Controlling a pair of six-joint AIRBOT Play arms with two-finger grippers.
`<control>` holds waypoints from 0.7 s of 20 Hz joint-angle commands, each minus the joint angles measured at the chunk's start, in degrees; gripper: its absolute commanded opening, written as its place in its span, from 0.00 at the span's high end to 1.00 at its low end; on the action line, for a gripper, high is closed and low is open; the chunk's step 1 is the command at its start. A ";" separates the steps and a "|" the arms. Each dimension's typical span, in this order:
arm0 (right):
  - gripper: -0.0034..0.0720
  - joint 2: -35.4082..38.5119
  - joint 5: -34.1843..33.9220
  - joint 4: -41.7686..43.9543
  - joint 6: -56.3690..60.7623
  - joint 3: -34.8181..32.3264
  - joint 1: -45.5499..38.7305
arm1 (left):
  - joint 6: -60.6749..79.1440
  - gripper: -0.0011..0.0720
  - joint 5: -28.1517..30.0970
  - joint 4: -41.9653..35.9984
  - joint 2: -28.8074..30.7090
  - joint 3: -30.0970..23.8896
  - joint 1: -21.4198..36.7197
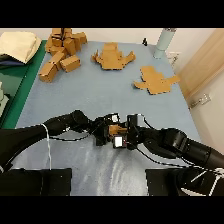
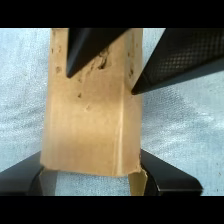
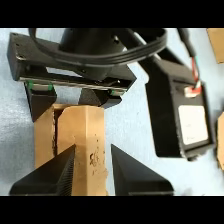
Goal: Fold the box.
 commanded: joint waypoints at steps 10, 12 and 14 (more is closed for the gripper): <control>0.80 -1.95 -1.16 2.91 0.48 0.17 0.07 | 0.02 0.26 0.00 0.00 -0.02 0.00 0.04; 0.83 -1.95 -2.21 4.61 0.44 0.17 0.11 | 0.02 0.26 0.00 0.00 -0.02 0.00 0.04; 0.83 -1.95 -2.56 5.64 0.28 0.17 0.11 | 0.02 0.26 0.00 0.00 -0.02 0.00 0.04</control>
